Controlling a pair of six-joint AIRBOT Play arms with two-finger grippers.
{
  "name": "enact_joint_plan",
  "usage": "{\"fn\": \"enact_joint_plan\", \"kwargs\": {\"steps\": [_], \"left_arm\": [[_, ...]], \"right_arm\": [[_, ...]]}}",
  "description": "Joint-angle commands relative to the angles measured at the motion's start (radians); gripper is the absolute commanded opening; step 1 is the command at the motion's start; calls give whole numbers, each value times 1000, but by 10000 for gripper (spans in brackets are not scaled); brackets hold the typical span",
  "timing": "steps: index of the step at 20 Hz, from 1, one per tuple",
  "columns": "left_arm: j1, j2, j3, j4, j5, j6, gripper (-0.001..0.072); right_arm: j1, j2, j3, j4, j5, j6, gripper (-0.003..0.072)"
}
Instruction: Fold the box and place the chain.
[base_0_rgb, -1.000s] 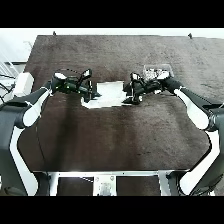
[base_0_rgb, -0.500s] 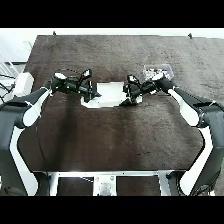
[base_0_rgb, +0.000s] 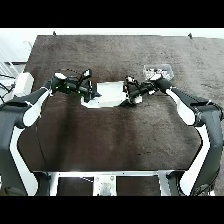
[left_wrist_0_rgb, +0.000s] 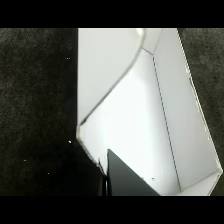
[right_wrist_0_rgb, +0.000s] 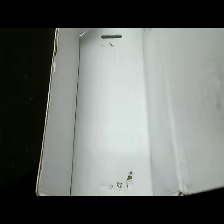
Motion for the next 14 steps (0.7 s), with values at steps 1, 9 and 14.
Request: {"fn": "enact_joint_plan", "kwargs": {"steps": [1, 9, 14], "left_arm": [[0, 0, 0, 0, 0, 0, 20], [0, 0, 0, 0, 0, 0, 20], [0, 0, 0, 0, 4, 0, 20]], "right_arm": [[3, -2, 7, -15, -1, 6, 658], [4, -8, 8, -15, -16, 33, 658], [6, -8, 7, -13, -31, 40, 657]]}}
